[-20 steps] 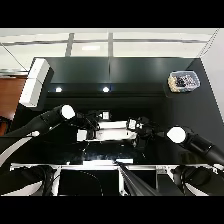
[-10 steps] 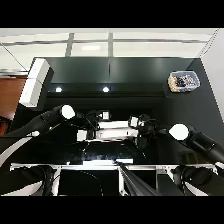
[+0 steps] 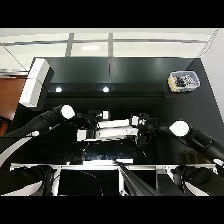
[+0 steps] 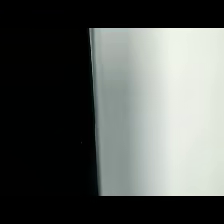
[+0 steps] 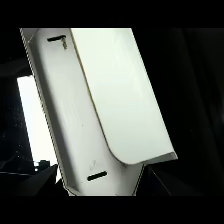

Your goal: Fold the box and place the chain.

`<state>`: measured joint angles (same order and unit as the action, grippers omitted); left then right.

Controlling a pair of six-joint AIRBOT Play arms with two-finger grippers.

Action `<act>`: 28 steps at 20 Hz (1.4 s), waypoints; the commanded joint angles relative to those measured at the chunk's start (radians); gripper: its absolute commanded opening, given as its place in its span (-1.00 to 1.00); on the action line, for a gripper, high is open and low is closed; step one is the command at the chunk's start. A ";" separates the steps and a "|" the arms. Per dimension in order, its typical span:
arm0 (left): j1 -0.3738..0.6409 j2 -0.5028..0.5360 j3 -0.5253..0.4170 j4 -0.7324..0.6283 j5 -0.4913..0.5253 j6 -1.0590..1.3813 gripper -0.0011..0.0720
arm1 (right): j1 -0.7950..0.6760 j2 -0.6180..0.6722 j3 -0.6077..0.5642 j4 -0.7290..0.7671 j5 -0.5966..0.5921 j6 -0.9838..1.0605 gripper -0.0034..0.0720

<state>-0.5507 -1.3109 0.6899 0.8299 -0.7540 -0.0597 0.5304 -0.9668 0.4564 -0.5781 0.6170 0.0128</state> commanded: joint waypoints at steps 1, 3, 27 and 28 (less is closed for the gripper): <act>-0.001 -0.001 0.000 -0.005 -0.001 0.000 -0.89 | -0.001 -0.044 0.000 0.081 0.003 -0.105 0.81; -0.001 0.000 0.000 -0.005 -0.001 0.000 -0.89 | -0.001 -0.071 0.000 0.085 0.008 -0.129 0.81; -0.001 0.000 0.000 -0.005 -0.008 0.000 -0.89 | -0.015 -0.196 -0.001 0.132 0.077 -0.306 0.81; -0.001 0.000 0.000 -0.005 -0.008 0.000 -0.89 | -0.015 -0.207 -0.001 0.132 0.076 -0.306 0.81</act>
<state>-0.5514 -1.3117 0.6895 0.8238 -0.7620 -0.0593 0.5152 -1.1465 0.4564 -0.4503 0.6956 -0.2760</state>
